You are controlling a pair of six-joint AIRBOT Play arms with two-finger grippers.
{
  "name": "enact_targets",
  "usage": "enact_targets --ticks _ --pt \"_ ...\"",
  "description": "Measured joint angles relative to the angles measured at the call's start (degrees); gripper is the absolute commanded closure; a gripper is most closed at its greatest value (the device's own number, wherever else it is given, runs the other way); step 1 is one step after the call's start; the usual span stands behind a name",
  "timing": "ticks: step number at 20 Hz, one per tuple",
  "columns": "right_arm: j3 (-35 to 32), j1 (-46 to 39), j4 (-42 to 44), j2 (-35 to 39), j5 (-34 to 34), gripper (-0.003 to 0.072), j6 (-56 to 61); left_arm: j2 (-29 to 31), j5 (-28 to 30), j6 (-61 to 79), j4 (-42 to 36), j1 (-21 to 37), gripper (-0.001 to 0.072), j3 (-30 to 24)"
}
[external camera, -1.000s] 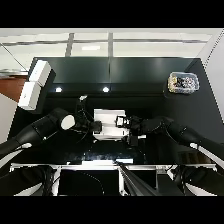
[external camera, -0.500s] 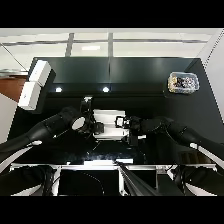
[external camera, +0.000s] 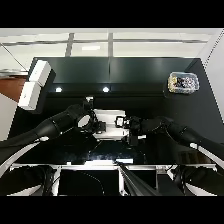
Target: Fold the box and place the chain.
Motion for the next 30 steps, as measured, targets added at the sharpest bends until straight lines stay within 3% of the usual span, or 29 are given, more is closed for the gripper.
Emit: enact_targets --ticks 14,15,18,20,26,28,30 --pt "0.0 0.0 0.02 0.0 0.02 0.0333 0.04 -1.05 0.5 -1.86 -0.07 0.0 0.0241 0.13" --pt "0.0 0.0 0.02 0.0 0.02 0.0332 0.04 -1.18 0.57 -1.88 -0.09 0.0 0.0301 0.15" --pt "0.0 0.0 0.02 0.0 0.04 0.0333 0.04 -1.33 0.61 -1.57 -0.11 -0.04 0.0339 0.17" --pt "0.0 0.0 0.04 0.0 0.22 0.0333 0.04 -1.36 0.7 -1.2 -0.11 -0.07 0.043 0.22" --pt "0.0 0.0 0.04 0.0 0.39 0.0333 0.02 -1.38 0.63 -0.76 -0.17 -0.24 0.0441 0.28" --pt "0.0 0.0 0.04 0.0 0.48 0.0333 0.04 -1.38 0.5 -0.74 -0.15 -0.61 0.0563 0.68" --pt "0.0 0.0 0.02 0.0 0.44 0.0333 0.13 -1.42 0.33 -0.55 0.44 -1.14 0.0571 1.27"
